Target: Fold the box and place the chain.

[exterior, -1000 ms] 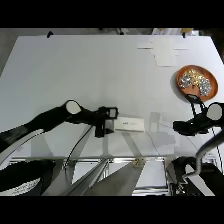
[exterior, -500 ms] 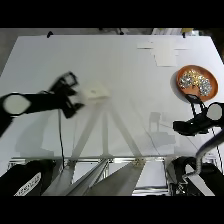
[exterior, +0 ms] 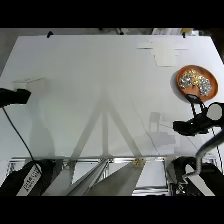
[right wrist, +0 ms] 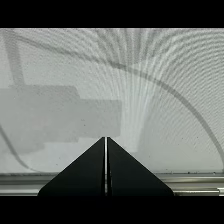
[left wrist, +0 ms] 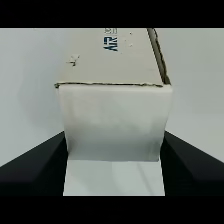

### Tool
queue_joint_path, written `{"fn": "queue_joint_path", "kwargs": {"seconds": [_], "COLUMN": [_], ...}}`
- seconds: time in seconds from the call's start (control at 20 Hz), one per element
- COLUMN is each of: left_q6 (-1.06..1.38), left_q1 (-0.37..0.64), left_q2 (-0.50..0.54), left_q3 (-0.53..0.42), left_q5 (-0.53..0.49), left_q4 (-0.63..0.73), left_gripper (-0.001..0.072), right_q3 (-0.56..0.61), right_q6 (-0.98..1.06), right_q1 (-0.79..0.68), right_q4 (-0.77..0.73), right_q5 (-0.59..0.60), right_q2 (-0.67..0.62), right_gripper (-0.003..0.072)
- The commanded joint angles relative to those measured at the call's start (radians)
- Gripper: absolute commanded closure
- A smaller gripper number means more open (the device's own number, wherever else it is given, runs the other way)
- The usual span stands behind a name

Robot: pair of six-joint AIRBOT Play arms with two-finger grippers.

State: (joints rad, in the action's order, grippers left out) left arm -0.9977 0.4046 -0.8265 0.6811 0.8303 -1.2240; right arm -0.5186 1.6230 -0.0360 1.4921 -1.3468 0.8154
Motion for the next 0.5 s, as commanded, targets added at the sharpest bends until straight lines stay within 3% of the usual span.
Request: {"fn": "queue_joint_path", "kwargs": {"seconds": [0.0,0.15,0.45], "left_q6": [-0.063,-0.116,-0.137], "left_q1": [0.113,0.114,0.114], "left_q2": [-0.077,-0.132,-0.145], "left_q3": [0.000,0.000,-0.018], "left_q5": [0.064,0.196,0.406], "left_q4": [-0.026,-0.100,-0.168], "left_gripper": [0.0556,0.0556,0.0556], "right_q3": [0.000,0.000,0.000], "right_q6": [0.000,0.000,0.000], "right_q1": [0.000,0.000,0.000], "right_q4": [0.000,0.000,0.000], "right_q5": [0.000,0.000,0.000], "right_q2": [-0.001,-0.001,-0.001], "right_gripper": [0.0669,0.0669,0.0669]}}
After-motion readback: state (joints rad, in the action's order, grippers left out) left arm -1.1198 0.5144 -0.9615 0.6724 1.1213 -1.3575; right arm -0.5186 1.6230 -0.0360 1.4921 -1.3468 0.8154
